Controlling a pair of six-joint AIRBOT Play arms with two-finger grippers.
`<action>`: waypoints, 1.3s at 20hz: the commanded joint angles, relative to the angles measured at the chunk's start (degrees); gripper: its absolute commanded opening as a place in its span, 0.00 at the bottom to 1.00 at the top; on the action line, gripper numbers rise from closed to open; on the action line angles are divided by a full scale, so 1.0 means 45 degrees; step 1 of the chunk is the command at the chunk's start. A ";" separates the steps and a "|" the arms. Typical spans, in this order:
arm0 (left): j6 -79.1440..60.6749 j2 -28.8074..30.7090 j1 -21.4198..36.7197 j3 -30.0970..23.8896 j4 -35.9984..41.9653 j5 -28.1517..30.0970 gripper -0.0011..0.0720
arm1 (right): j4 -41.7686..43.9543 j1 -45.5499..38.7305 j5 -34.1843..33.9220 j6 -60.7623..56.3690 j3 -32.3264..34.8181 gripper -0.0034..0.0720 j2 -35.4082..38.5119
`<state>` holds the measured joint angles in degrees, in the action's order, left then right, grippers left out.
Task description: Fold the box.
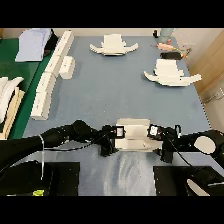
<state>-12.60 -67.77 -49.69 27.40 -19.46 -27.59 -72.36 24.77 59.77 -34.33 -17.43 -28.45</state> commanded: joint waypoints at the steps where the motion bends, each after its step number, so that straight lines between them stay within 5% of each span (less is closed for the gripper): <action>1: 0.0005 -0.0010 0.0005 0.0005 -0.0005 0.0000 0.73 | 0.0622 0.0000 -0.1695 0.1923 0.0345 0.74 -0.0423; 3: 0.0005 -0.0010 0.0005 0.0010 -0.0005 0.0005 0.73 | 0.1224 0.0005 -0.1778 0.2356 0.0345 0.71 -0.0690; 6: 0.0005 -0.0010 0.0005 0.0010 -0.0005 0.0000 0.73 | 0.1583 0.0403 -0.1749 0.2535 0.0350 0.34 -0.0661; 8: 0.0005 -0.0010 0.0005 0.0010 -0.0005 0.0005 0.73 | 0.1603 0.0889 -0.1787 0.2526 0.0350 0.24 -0.0675; 15: 0.0005 -0.0010 0.0005 0.0005 -0.0005 0.0000 0.73 | 0.1768 0.1423 -0.3181 0.2856 0.0457 0.26 -0.1127; 16: 0.0000 -0.0010 0.0005 0.0010 -0.0005 0.0005 0.73 | 0.1889 0.1423 -0.3264 0.2880 0.0457 0.33 -0.1258; 18: 0.0000 -0.0010 0.0005 0.0005 -0.0005 0.0005 0.73 | 0.2293 0.1423 -0.3381 0.2880 0.0457 0.83 -0.1583; 26: 0.0005 -0.0010 0.0005 0.0005 -0.0005 0.0005 0.73 | 0.2560 0.1418 -0.3376 0.2875 0.0457 0.96 -0.1865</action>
